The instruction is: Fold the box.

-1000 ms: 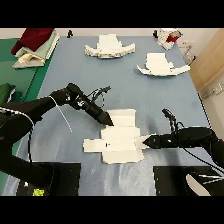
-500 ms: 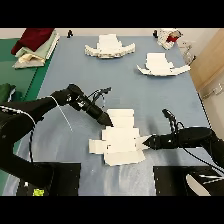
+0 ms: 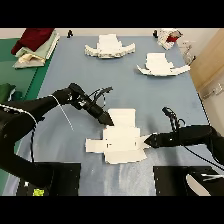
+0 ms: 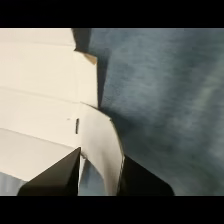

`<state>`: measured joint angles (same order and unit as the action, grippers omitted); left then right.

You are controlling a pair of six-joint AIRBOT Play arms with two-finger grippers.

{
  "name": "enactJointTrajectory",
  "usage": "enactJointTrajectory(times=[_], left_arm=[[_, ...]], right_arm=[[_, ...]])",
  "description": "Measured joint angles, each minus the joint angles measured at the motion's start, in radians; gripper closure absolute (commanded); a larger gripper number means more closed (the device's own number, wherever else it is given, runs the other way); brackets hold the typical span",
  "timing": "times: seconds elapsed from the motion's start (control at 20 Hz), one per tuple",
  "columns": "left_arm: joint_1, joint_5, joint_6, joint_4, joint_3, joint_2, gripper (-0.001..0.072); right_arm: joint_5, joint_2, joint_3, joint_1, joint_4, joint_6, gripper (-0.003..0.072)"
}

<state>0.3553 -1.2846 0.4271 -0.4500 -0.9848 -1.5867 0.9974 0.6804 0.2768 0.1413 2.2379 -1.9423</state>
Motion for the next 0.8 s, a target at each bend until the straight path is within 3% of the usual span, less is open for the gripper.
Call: enactJointTrajectory(times=[0.2, 0.35, 0.65, 0.7, 0.8], left_arm=[[0.014, 0.058, -0.130, 0.002, 0.017, 0.076, 0.0702], [0.055, 0.180, -0.248, 0.002, 0.089, 0.192, 0.0702], [0.166, 0.494, -0.468, 0.036, 0.309, 0.460, 0.0701], [0.184, 0.543, -0.502, 0.048, 0.340, 0.497, 0.0700], [0.216, 0.628, -0.567, 0.076, 0.389, 0.557, 0.0698]], right_arm=[[-0.008, 0.000, 0.116, 0.000, -0.289, 0.190, 0.0383], [-0.019, 0.000, 0.196, 0.000, -0.454, 0.370, 0.0384], [-0.097, 0.016, 0.251, 0.000, -0.543, 0.570, 0.0391], [-0.103, 0.023, 0.253, 0.000, -0.534, 0.583, 0.0434], [-0.114, 0.035, 0.256, 0.000, -0.492, 0.589, 0.0658]])
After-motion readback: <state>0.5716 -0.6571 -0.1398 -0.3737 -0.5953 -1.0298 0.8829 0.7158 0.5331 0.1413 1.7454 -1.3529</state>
